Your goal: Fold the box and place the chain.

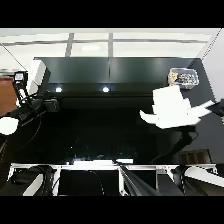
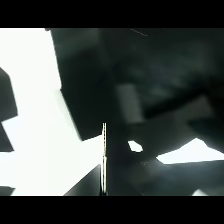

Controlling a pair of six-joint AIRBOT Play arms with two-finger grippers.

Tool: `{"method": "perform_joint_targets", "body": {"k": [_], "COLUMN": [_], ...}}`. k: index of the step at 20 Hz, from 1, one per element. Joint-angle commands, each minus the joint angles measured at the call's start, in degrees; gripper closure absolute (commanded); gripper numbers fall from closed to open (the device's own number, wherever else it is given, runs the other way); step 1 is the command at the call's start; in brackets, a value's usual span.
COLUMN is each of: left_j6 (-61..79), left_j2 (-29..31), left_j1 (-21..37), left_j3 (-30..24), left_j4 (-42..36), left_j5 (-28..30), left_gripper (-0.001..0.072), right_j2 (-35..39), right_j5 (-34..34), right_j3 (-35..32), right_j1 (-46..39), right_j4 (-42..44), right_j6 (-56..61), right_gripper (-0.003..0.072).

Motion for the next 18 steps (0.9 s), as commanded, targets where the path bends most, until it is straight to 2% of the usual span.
{"method": "perform_joint_targets", "body": {"k": [1, 4, 7, 11, 13, 14, 16, 18], "left_j6": [0.0, 0.0, 0.0, 0.7, 4.4, 10.1, 12.0, 12.0], "left_j2": [0.0, 0.0, -0.1, -3.8, -8.3, -11.6, -19.4, -27.5], "left_j1": [0.0, 0.0, 0.0, -1.6, -4.2, -5.1, -5.1, -3.9], "left_j3": [0.0, 0.0, 0.0, 0.0, 1.2, 3.6, 8.7, 11.9], "left_j4": [-0.1, -0.2, -2.9, -12.4, -22.6, -26.5, -29.9, -30.6], "left_j5": [0.0, 0.0, 0.1, 0.0, -1.2, -5.2, -14.9, -23.2], "left_gripper": [-0.0001, -0.0001, -0.0001, 0.0, -0.0001, 0.0, 0.0, 0.0], "right_j2": [4.3, 10.9, 20.1, 26.9, 27.5, 27.4, 27.4, 27.4], "right_j5": [-3.6, -15.7, -29.8, -41.6, -50.1, -54.9, -62.1, -63.8], "right_j3": [-7.1, -15.9, -26.3, -36.0, -38.4, -38.9, -38.9, -38.9], "right_j1": [7.9, 18.8, 31.0, 48.4, 58.4, 63.4, 70.3, 72.7], "right_j4": [13.3, 17.4, 27.4, 34.5, 36.0, 35.9, 36.2, 36.2], "right_j6": [-0.1, 0.0, -2.8, -6.1, -6.8, -6.8, -6.6, -6.6], "right_gripper": [0.067, 0.067, 0.067, 0.067, 0.067, 0.067, 0.067, 0.0669]}}
